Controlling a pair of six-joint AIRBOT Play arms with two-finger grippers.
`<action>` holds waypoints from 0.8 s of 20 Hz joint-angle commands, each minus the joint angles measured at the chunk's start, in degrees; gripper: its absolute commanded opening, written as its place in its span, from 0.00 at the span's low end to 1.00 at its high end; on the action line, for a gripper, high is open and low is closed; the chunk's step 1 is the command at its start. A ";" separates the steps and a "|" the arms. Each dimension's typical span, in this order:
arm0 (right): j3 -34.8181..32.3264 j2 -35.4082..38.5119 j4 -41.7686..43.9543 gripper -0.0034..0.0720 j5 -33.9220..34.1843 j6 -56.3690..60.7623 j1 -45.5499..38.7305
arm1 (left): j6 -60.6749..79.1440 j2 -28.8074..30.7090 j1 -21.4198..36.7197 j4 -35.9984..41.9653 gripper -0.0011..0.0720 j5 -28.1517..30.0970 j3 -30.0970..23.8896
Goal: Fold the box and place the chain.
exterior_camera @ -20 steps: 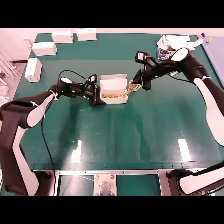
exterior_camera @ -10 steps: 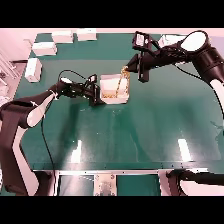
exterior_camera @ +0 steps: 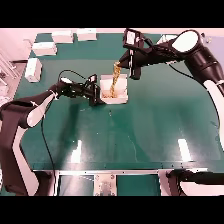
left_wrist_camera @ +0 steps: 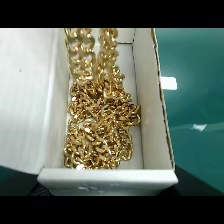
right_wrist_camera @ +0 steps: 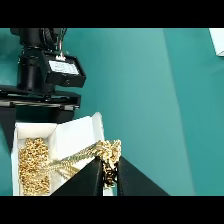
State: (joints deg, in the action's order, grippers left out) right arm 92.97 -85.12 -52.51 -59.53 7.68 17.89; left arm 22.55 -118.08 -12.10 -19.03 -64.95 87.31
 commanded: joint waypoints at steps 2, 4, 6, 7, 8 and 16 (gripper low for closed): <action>-1.20 -3.85 0.09 0.05 0.07 3.82 0.17 | 0.00 0.04 0.07 -0.02 0.63 0.00 0.07; -2.16 -5.42 -0.13 0.23 -0.28 4.79 -0.04 | 0.00 0.04 0.07 -0.02 0.63 0.00 0.07; -2.60 -5.95 -1.81 0.82 -0.37 4.61 -0.57 | 0.00 0.04 0.07 -0.02 0.63 0.02 0.07; -2.43 -5.79 -1.97 0.82 -0.37 4.52 -0.72 | 0.00 0.04 0.07 -0.02 0.63 0.00 0.04; -2.08 -5.44 -2.01 0.82 -0.31 4.55 -0.94 | 0.00 0.04 0.07 -0.02 0.63 0.00 0.04; -1.22 -6.47 4.31 0.82 19.82 0.11 -4.57 | 0.00 0.04 0.07 -0.02 0.63 0.00 0.07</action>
State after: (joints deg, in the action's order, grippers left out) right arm 91.66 -90.15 -50.35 -48.60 10.07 14.31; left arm 22.55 -118.08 -12.10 -19.05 -64.95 87.31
